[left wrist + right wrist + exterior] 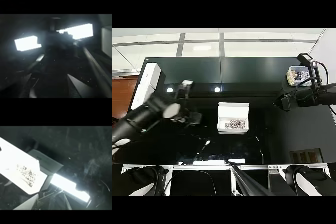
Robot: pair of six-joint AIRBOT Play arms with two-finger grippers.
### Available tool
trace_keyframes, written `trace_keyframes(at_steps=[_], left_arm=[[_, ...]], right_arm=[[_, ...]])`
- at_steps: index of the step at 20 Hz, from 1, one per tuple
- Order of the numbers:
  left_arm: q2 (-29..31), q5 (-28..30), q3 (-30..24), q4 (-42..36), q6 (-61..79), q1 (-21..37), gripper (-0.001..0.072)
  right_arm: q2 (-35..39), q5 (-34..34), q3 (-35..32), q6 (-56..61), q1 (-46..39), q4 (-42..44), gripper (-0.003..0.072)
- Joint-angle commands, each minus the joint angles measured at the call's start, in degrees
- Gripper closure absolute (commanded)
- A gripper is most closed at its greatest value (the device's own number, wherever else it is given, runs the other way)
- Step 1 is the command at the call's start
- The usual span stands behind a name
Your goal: Fold the box and place the chain.
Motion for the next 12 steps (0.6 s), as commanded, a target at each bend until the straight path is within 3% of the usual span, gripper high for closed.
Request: trace_keyframes(at_steps=[1, 2, 4, 5, 9, 12], left_arm=[[2.9, 15.6, -11.9, -33.5, 32.8, 13.0, 0.0187], [1.6, 14.9, -13.6, -45.5, 50.8, 15.4, 0.0187], [-1.5, 10.7, -14.3, -56.0, 79.8, 16.7, 0.0155], [-3.0, 10.5, -14.3, -57.4, 89.8, 16.2, -0.0011], [-7.4, 12.2, -14.2, -57.5, 124.5, 13.6, -0.0003], [-10.4, 18.1, -13.8, -58.0, 132.0, 12.4, -0.0003]], right_arm=[[0.0, -0.1, 0.0, 1.4, 0.0, 0.0, 0.0301], [0.0, -0.1, 0.0, 1.4, 0.0, -0.1, 0.0301], [0.0, -0.4, 0.0, 1.4, 0.0, 0.0, 0.0301], [0.0, -0.8, 0.0, 1.6, 0.0, 0.0, 0.0301], [0.0, -2.1, 0.0, 2.6, 0.0, 0.0, 0.0301], [0.0, -2.0, 0.0, 3.2, 0.0, 0.0, 0.0301]])
